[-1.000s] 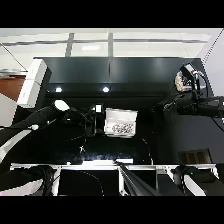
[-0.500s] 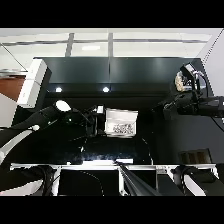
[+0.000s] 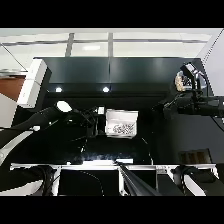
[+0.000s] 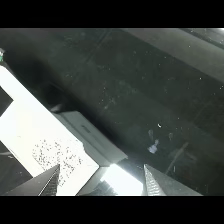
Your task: Fold the box and place the chain.
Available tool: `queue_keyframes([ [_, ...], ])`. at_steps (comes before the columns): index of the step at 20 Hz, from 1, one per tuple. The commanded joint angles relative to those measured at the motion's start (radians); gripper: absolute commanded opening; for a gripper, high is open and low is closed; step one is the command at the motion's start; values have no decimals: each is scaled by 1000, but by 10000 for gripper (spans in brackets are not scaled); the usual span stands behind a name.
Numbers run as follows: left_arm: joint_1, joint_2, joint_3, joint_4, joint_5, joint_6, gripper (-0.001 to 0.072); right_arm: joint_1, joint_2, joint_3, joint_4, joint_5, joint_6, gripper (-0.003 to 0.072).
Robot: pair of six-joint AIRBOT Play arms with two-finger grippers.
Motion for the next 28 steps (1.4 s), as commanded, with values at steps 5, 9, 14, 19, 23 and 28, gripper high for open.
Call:
queue_keyframes([
  [5, -50, 0, 2, 7, 55, -30, 692, 0, -1, 1, 0, -1, 0, 612],
  [9, -54, 0, 2, 8, 56, -30, 429, 1, -1, 1, 0, -2, 0, 614],
  [14, -54, 0, 2, 8, 55, -30, 370, 103, -22, 0, 0, -135, 47, 718],
  [19, -54, 0, 2, 8, 55, -30, 370, 255, -182, 0, 0, -281, 80, 711],
  [23, -54, 0, 2, 9, 54, -30, 370, 309, -259, 0, 0, -270, -34, 710],
  [28, -56, 0, 2, 10, 55, -30, 370, 313, -259, 1, -53, -91, -279, 710],
])
